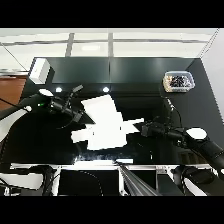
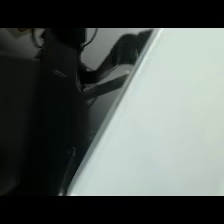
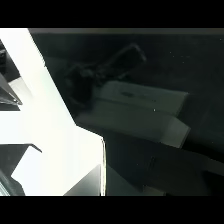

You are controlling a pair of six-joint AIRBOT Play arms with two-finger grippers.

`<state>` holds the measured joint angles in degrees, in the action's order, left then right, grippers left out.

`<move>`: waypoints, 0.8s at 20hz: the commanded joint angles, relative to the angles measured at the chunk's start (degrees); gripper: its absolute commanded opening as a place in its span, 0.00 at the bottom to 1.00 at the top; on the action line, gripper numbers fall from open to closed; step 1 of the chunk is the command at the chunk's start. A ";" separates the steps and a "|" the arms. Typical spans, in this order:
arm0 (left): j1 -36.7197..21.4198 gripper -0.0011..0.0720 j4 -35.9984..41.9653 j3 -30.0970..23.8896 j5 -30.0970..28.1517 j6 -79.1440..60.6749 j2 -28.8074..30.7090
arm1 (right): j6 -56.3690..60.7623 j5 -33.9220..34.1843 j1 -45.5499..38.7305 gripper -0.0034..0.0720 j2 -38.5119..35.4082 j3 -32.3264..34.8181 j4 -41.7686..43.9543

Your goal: Fold the box and place the chain.

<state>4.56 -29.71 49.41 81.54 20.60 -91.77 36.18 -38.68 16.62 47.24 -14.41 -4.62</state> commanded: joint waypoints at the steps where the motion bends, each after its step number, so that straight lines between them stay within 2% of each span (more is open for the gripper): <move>1: 0.15 0.29 -1.64 1.68 1.64 -4.59 -0.35 | 0.00 0.17 0.04 0.06 -0.04 0.02 -0.11; 3: 0.76 0.09 -2.01 1.68 1.38 -6.03 -0.35 | 0.00 0.20 0.04 0.06 -0.04 0.02 -0.13; 5: 1.18 0.05 -2.03 1.68 1.01 -6.80 -0.35 | 0.02 0.20 0.02 0.08 -0.04 0.02 -0.13; 6: 1.18 0.05 -1.99 1.68 1.03 -6.78 -0.35 | 0.26 0.15 -0.17 0.45 -0.07 0.00 -0.13; 7: 1.18 0.05 -2.05 1.68 1.05 -6.73 -0.20 | 1.05 -0.24 -0.92 0.86 -0.07 -0.15 -0.22; 8: 1.18 0.04 -2.23 1.68 1.05 -6.64 0.17 | 1.18 -1.81 -2.62 0.90 -0.07 -0.83 -1.05; 11: 1.68 0.04 -6.93 1.68 -0.15 -0.90 3.65 | 1.16 -11.96 -10.54 0.90 -0.07 -6.97 -10.82; 14: 4.90 0.04 -12.85 0.46 -1.22 2.69 9.86 | 1.20 -24.11 -13.88 0.89 -0.07 -16.31 -29.92; 16: 7.43 0.04 -12.44 -1.53 -5.77 1.36 15.08 | 1.16 -24.96 -13.88 0.89 -0.07 -19.91 -36.68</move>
